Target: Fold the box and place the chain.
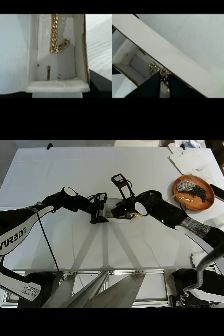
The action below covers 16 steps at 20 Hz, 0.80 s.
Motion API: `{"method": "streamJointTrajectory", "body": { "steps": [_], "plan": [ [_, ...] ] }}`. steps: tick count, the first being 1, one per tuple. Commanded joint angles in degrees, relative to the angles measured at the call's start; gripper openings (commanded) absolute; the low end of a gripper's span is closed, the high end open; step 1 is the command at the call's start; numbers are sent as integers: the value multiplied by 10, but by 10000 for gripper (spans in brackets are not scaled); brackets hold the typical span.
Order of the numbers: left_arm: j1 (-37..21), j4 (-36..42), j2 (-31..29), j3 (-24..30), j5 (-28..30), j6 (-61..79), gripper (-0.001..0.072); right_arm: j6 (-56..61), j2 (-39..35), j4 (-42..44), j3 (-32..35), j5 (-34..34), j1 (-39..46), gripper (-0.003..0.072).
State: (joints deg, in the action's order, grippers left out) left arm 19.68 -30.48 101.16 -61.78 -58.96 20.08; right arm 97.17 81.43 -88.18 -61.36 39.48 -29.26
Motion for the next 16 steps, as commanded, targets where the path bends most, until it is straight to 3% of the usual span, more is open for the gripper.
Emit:
{"method": "streamJointTrajectory", "body": {
  "steps": [1, 5, 11, 16],
  "plan": [
    [0, 0, 0, 0, 0, 0, 276, 0, 2, -1, -1, 22, 0, 404],
    [0, 0, 0, 0, 0, 0, 276, -4, -35, -55, -1, 95, 0, 407],
    [0, 0, 0, 0, 0, 0, 276, -6, -159, -169, -1, 168, 26, 408],
    [0, 0, 0, 0, 0, 0, 276, -201, -185, -143, -1, 246, 110, 411]
  ]
}}
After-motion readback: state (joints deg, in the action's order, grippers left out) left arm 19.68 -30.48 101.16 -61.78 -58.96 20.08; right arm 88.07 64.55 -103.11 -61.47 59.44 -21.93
